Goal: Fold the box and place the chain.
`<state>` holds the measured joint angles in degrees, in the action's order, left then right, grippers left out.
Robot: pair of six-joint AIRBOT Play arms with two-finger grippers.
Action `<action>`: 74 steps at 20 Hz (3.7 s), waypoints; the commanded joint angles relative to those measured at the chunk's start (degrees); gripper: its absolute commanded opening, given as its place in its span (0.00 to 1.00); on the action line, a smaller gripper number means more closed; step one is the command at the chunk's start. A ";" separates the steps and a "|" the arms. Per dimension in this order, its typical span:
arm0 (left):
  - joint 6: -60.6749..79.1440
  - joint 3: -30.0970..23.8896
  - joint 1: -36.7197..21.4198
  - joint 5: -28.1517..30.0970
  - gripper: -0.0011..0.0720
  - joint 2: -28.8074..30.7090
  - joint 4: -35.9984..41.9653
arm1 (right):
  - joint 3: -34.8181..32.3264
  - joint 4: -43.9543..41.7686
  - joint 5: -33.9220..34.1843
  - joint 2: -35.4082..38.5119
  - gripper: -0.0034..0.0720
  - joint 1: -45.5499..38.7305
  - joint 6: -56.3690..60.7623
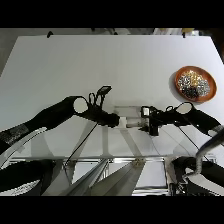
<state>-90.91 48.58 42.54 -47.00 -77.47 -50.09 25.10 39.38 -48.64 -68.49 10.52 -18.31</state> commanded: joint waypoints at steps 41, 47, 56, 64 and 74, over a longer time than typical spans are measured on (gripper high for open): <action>-44.11 22.38 10.54 -17.07 0.15 -18.58 -28.26 | 0.00 0.00 -0.02 0.04 0.57 0.00 0.00; -44.11 22.38 10.54 -19.96 0.02 -18.58 -30.56 | 0.00 0.00 -0.02 0.04 0.57 0.00 0.00; -35.87 22.38 7.76 -21.14 0.39 -12.15 -30.32 | 0.00 0.00 -0.02 0.04 0.57 0.00 0.02; -5.18 19.82 5.18 -28.22 0.45 3.21 -31.93 | 0.00 0.00 -0.02 0.04 0.57 0.00 0.00; 92.39 -9.94 -7.32 0.61 0.77 11.26 1.16 | 0.00 0.00 0.00 0.04 0.57 0.00 0.00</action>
<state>-33.23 45.87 38.61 -56.14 -65.34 -64.01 25.10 39.40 -48.64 -68.49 10.52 -18.33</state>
